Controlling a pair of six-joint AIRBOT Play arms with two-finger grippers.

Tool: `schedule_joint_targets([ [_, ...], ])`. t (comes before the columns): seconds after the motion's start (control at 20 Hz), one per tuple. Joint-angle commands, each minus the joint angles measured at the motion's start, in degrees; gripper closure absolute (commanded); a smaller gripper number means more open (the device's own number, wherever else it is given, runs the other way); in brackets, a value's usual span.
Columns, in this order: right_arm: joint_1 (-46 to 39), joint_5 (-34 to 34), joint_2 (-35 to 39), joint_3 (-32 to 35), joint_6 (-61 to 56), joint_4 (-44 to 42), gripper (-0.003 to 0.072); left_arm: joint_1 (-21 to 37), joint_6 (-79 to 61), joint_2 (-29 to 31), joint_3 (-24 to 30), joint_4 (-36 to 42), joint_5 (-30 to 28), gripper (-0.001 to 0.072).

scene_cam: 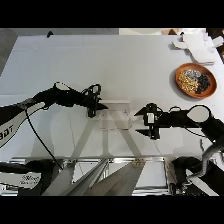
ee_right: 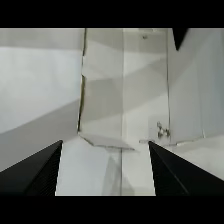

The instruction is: Fold the box and place the chain.

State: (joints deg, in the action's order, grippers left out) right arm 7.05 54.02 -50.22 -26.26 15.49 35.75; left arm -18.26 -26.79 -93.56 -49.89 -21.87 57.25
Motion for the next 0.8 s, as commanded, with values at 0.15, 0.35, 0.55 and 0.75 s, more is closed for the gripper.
schedule_joint_targets([
  [0.15,-0.2,-1.4,-6.5,1.5,7.5,-5.6,0.0086,0.0,0.0,0.0,0.0,0.0,0.0,0.0698],
  [0.35,-0.1,-4.9,-10.4,1.5,7.5,-5.6,0.0084,0.0,0.0,0.0,0.0,0.0,0.0,0.0698],
  [0.55,-0.1,-7.5,-13.7,1.6,7.0,-5.6,0.0019,0.0,0.0,0.0,0.0,0.0,0.0,0.0698],
  [0.75,-0.1,-10.3,-13.7,1.6,6.7,-5.6,0.0011,0.0,0.0,0.0,0.0,0.0,0.0,0.0698],
])
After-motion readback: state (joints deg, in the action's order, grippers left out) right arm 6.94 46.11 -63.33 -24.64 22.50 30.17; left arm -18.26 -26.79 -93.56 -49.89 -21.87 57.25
